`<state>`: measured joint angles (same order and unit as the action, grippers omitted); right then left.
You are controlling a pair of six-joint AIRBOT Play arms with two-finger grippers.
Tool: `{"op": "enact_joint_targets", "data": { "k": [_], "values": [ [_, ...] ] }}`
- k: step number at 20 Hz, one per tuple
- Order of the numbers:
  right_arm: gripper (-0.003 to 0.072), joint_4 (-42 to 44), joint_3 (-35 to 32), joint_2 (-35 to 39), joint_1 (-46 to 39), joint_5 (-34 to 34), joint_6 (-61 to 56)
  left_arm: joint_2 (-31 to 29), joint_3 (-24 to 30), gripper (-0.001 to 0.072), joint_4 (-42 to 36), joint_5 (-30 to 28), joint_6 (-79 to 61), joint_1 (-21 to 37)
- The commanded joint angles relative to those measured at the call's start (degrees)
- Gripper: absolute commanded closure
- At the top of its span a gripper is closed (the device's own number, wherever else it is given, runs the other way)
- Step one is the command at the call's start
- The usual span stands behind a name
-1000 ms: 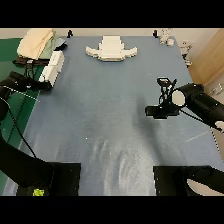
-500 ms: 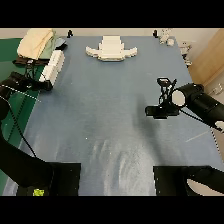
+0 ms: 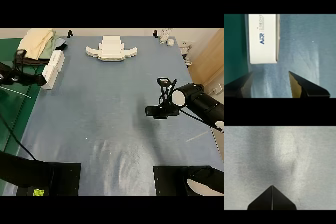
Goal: Fold the box.
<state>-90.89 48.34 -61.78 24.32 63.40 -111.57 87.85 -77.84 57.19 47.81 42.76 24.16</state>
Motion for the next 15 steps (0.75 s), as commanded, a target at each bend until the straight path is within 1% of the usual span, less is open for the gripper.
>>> {"op": "enact_joint_targets", "data": {
  "k": [1, 3, 4, 5, 6, 7, 9, 12, 15],
  "values": [
    [0.0681, 0.04, 0.04, -0.04, 0.0, 0.0, -0.02, -9.27, -0.72, 0.0012, 2.23, 10.67, 4.87, 0.5],
    [0.0681, 0.02, 0.04, -0.04, 0.0, 0.02, -0.02, -14.82, -0.72, 0.0014, 0.79, 14.91, 5.27, -0.39],
    [0.0681, 0.02, 0.04, -0.04, 0.0, 0.0, -0.02, -17.38, -0.72, 0.0074, 0.13, 16.41, 5.29, -1.68],
    [0.0681, 0.04, 0.04, -0.04, 0.0, 0.0, -0.02, -19.54, -0.72, 0.0353, -0.81, 17.94, 5.29, -3.19],
    [0.0681, 0.02, 0.04, -0.04, 0.0, 0.02, -0.02, -21.64, -0.72, 0.0662, -1.81, 19.8, 5.29, -5.42],
    [0.0681, 0.02, 0.04, -0.04, 0.0, 0.0, -0.02, -23.08, -0.72, 0.0697, -2.36, 20.41, 5.51, -8.07],
    [0.0681, 0.02, 0.04, -0.04, 0.0, 0.02, -0.02, -23.82, -0.7, 0.0697, -2.14, 20.55, 9.55, -14.95],
    [0.0681, 0.02, 0.04, -0.04, 0.0, 0.0, -0.02, -20.83, -0.68, 0.0696, -1.62, 20.31, 12.63, -24.24],
    [0.0681, 0.02, 0.04, -0.04, 0.0, 0.0, -0.02, -17.81, -0.68, 0.0696, -1.66, 20.0, 12.81, -30.03]
  ]
}}
